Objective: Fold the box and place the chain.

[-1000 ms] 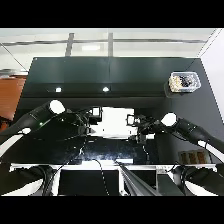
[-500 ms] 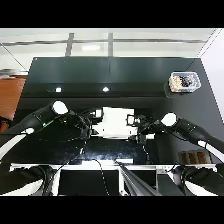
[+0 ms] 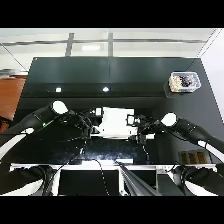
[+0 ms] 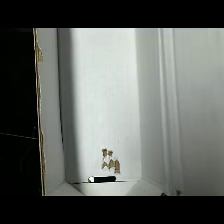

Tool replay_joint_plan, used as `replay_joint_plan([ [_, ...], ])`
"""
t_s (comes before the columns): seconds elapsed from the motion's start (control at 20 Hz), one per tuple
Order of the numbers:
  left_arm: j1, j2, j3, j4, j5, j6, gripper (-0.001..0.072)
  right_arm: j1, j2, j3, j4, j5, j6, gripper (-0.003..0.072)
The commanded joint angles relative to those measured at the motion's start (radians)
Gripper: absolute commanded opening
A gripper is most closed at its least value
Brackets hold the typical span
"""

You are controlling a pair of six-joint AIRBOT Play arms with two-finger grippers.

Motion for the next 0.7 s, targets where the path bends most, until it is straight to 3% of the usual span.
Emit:
replay_joint_plan([
  [0.0, 0.0, -0.001, 0.0, -0.005, 0.031, 0.0, 0.0345, 0.001, 0.0, 0.0, 0.0, 0.004, 0.0, 0.0292],
  [0.45, -0.062, -0.001, 0.0, -0.027, 0.041, 0.0, 0.0334, 0.045, 0.0, 0.0, -0.001, -0.008, 0.001, 0.0293],
  [0.5, -0.062, -0.001, 0.0, -0.027, 0.041, -0.001, 0.0304, 0.045, 0.0, 0.0, 0.0, -0.01, 0.001, 0.0293],
  [0.55, -0.061, 0.0, 0.0, -0.027, 0.041, -0.001, 0.0222, 0.045, 0.0, 0.0, 0.0, -0.012, 0.001, 0.0293],
  [0.65, -0.062, -0.001, 0.0, -0.029, 0.042, -0.001, 0.0221, 0.045, 0.0, 0.0, 0.0, -0.013, 0.001, 0.0293],
])
